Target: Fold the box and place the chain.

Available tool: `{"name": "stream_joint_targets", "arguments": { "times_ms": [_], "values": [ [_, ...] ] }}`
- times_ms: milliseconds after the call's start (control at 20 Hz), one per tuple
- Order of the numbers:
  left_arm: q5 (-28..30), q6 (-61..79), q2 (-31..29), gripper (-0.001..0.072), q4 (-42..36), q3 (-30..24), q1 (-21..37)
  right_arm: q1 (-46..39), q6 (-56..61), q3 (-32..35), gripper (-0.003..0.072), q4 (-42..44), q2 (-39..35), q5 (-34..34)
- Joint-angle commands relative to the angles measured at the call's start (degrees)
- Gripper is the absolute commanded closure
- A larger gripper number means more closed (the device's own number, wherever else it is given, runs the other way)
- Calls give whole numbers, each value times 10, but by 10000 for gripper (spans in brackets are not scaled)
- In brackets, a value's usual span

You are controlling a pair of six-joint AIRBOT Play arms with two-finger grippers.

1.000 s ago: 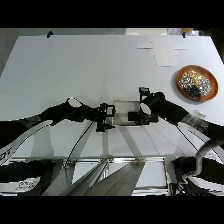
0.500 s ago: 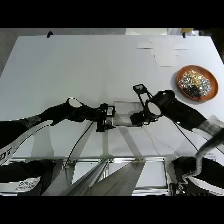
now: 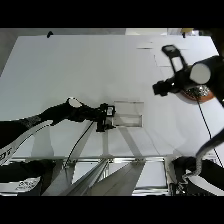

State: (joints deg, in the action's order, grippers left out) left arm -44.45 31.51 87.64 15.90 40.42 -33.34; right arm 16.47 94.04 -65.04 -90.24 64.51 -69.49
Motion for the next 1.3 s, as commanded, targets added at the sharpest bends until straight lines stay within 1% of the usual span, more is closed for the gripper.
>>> {"name": "stream_joint_targets", "arguments": {
  "times_ms": [0, 150, 300, 400, 550, 600, 650, 700, 950, 1050, 1250],
  "values": [
    [0, 0, 0, 699, 0, 0, 0, -130, -47, -48, 445, -6, 40, 47],
    [0, 0, 0, 699, 0, 0, 0, -227, -48, -48, 445, -7, 90, 90],
    [0, 0, 0, 699, 0, 0, 0, -304, -48, -48, 445, -6, 137, 98],
    [0, 0, 0, 699, 0, 0, 0, -336, -49, -48, 445, -6, 159, 98],
    [0, 0, 0, 699, 0, 0, 0, -356, -61, -48, 447, -6, 184, 98],
    [0, 0, 0, 699, 0, 0, 0, -361, -61, -48, 459, -6, 193, 100],
    [0, 0, 0, 699, 0, 0, 0, -367, -61, -48, 502, -6, 201, 99],
    [0, 0, 0, 699, 0, 0, 0, -372, -61, -48, 511, -6, 210, 94],
    [0, 0, 0, 699, 0, 0, 0, -387, -64, -48, 510, -5, 249, 84],
    [0, 0, 0, 699, 0, 0, 0, -387, -76, -48, 510, 14, 261, 87],
    [0, 0, 0, 699, 0, 0, 0, -387, -76, -48, 513, 15, 268, 99]
  ]
}}
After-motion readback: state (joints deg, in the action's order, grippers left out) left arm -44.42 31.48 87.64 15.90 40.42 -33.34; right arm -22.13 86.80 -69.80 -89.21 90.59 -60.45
